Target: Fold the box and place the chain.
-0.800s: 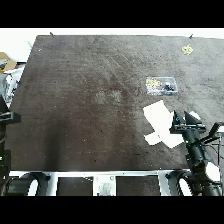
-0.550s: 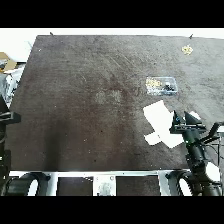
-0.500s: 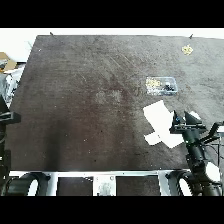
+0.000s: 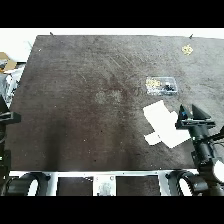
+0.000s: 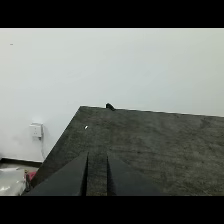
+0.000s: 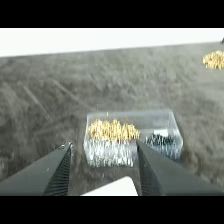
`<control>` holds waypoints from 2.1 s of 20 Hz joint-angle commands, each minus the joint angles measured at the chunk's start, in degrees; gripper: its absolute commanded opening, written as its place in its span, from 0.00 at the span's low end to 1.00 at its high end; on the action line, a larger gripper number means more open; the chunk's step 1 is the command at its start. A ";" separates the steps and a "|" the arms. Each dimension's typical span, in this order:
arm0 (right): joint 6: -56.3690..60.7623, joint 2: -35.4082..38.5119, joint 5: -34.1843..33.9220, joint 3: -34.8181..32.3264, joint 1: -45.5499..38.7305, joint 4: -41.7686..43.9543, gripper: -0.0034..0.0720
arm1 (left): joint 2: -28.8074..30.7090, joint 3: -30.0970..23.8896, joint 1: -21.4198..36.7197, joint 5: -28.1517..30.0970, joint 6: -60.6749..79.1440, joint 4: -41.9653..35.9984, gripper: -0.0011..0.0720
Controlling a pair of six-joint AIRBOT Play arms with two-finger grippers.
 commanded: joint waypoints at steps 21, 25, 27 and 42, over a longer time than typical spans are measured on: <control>45.46 -73.70 86.53 73.22 -39.15 -68.43 0.65 | -0.02 -0.02 0.04 -4.09 0.02 0.02 0.21; 41.77 -80.85 91.62 76.56 -37.68 -77.40 0.65 | -0.04 -0.02 0.04 -4.13 0.02 0.02 0.21; 39.39 -83.69 93.09 76.76 -37.44 -77.72 0.69 | -0.04 -0.04 0.02 -4.13 0.02 0.02 0.21; 34.56 -98.88 94.12 76.50 -37.35 -71.63 0.56 | -0.04 -0.04 0.02 -6.03 0.00 0.00 0.97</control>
